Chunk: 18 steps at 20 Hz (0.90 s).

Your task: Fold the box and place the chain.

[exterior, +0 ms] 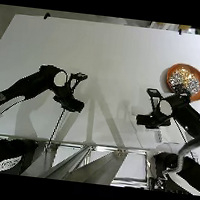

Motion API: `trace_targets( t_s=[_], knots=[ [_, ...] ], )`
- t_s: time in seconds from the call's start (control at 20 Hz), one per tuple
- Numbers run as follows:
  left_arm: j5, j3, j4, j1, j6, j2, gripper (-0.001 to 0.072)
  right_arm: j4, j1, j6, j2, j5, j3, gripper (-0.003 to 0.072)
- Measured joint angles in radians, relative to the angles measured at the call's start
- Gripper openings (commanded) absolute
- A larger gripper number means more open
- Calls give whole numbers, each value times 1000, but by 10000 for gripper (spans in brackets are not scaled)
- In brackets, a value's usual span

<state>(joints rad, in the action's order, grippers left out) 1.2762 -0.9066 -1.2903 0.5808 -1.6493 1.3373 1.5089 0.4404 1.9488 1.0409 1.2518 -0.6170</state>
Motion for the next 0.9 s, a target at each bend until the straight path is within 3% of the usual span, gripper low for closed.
trace_targets(
  t_s=[0.35, 0.65, 0.7, 0.8, 0.9],
  knots=[
    [0, 0, 0, 0, 0, 0, 8, 68, -23, -64, 0, -143, -2, 18],
    [0, 0, 0, 0, 0, 0, 8, 206, -331, -224, -27, -31, -87, 18],
    [0, 0, 0, 0, 0, 0, 8, 214, -396, -268, -40, -16, -106, 59],
    [0, 0, 0, 0, 0, 0, 8, 241, -533, -367, -62, -7, -136, 415],
    [0, 0, 0, 0, 0, 0, 8, 278, -673, -467, -68, 0, -151, 440]
  ],
)
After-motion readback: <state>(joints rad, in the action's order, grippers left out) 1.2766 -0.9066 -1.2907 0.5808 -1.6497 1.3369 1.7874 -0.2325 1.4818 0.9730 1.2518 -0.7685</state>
